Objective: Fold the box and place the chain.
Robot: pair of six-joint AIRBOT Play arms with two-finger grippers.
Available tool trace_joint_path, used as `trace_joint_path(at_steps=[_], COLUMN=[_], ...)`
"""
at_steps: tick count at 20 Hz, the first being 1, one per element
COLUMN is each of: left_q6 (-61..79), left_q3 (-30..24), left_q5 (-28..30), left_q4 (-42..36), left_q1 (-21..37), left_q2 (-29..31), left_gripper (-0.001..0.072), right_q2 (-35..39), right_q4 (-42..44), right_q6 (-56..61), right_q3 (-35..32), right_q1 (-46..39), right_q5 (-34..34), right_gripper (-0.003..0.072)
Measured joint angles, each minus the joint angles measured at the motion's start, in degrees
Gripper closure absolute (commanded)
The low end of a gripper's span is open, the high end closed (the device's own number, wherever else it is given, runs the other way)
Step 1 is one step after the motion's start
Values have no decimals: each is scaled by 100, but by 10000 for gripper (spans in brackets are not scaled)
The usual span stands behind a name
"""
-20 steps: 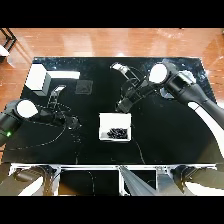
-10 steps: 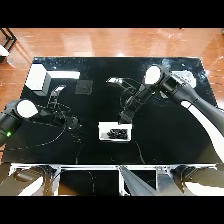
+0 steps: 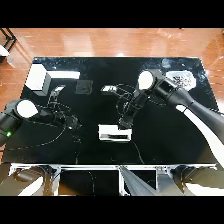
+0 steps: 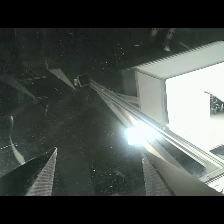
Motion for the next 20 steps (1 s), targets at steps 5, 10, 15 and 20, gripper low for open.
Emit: trace_joint_path(at_steps=[5,10,15,20], left_q6=[-4,-15,-13,-15], left_q3=[-2,-2,0,0], left_q5=[-2,-2,-4,-2], left_q4=[0,4,4,4], left_q1=[0,0,0,0], left_q2=[0,0,0,0], left_gripper=[83,82,82,82], right_q2=[0,17,70,164], right_q4=[-275,-562,-754,-800], right_q6=[118,153,240,293], right_q3=[-114,-166,-170,-170], right_q1=[181,448,623,669], right_q5=[-22,-175,-306,-354], right_gripper=[11,80,106,356])
